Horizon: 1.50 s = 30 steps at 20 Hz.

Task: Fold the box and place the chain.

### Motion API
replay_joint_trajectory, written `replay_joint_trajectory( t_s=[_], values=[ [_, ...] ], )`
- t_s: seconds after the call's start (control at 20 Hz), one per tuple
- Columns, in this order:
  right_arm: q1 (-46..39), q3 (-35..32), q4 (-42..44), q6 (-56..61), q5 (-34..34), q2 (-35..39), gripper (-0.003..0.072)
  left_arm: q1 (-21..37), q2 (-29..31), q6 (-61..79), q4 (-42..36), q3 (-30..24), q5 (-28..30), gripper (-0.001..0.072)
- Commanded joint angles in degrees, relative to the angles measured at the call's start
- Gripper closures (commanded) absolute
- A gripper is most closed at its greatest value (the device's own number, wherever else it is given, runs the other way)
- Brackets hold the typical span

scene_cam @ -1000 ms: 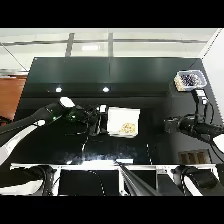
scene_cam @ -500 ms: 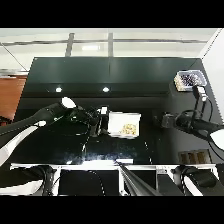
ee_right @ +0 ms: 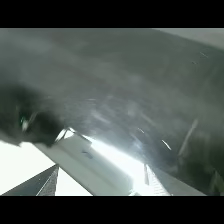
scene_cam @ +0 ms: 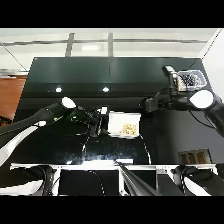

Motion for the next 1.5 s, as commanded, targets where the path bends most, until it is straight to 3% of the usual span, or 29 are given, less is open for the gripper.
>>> replay_joint_trajectory(
  t_s=[0.0, 0.2, 0.35, 0.65, 0.9, 1.1, 1.45],
  values=[
    [4.2, 4.4, 1.2, -18.3, 5.0, -2.7, 0.0084, 0.0, 0.0, -1.3, 0.0, 0.0, 1.4, 0.0215],
    [8.6, 4.3, -10.8, -20.7, 7.0, -2.7, 0.0084, 0.0, 0.0, -1.5, -0.2, 0.0, 1.7, 0.0215],
    [9.5, 4.3, -12.6, -23.4, 9.7, -2.7, 0.0084, 0.0, 0.0, -1.6, -0.2, 0.0, 1.7, 0.0215],
    [8.4, 3.0, -5.7, -28.0, 13.5, -2.3, 0.0084, 0.0, 0.0, -1.6, -0.2, 0.0, 1.7, 0.0215],
    [8.4, -4.3, -1.0, -34.0, 9.7, -1.2, 0.0084, 0.0, 0.0, -1.6, -0.2, 0.0, 1.7, 0.0215],
    [8.5, -4.5, -0.5, -40.2, 9.5, -1.2, 0.0084, 0.0, 0.0, -1.6, -0.2, 0.0, 1.7, 0.0215],
    [11.8, -4.5, -0.6, -40.4, 11.6, -1.1, 0.0084, 0.0, 0.0, -1.6, -0.2, 0.0, 1.6, 0.0214]
  ],
)
